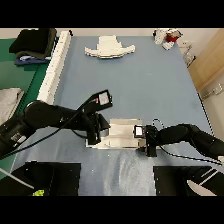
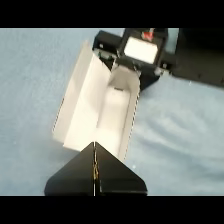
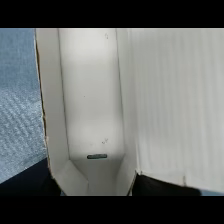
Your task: Fold the box.
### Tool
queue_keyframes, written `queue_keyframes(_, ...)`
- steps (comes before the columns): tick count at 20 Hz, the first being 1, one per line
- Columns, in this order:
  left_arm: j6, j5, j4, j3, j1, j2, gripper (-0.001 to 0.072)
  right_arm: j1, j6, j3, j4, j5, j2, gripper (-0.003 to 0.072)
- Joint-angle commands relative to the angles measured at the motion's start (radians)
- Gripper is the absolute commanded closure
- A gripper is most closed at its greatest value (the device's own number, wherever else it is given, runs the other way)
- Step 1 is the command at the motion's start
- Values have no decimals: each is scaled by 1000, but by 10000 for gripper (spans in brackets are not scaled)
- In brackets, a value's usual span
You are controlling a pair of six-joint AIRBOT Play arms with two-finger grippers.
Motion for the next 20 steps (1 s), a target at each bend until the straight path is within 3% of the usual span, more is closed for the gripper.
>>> queue_keyframes(1,281,7,-5,-134,67,90,208,1,0,0,0,0,1,171)
queue_keyframes(2,325,13,-60,-174,98,85,15,1,0,1,0,0,1,171)
queue_keyframes(7,663,85,-284,-314,149,-24,14,1,0,0,0,0,1,171)
queue_keyframes(13,711,174,-341,-324,146,-195,16,1,0,1,0,0,1,171)
queue_keyframes(14,731,177,-350,-324,146,-216,67,1,0,1,0,0,1,171)
queue_keyframes(16,792,179,-369,-324,146,-251,325,1,0,0,0,0,1,171)
queue_keyframes(17,812,179,-384,-324,145,-262,398,1,0,0,0,0,1,171)
queue_keyframes(20,840,194,-459,-323,111,-267,428,1,0,0,0,0,1,171)
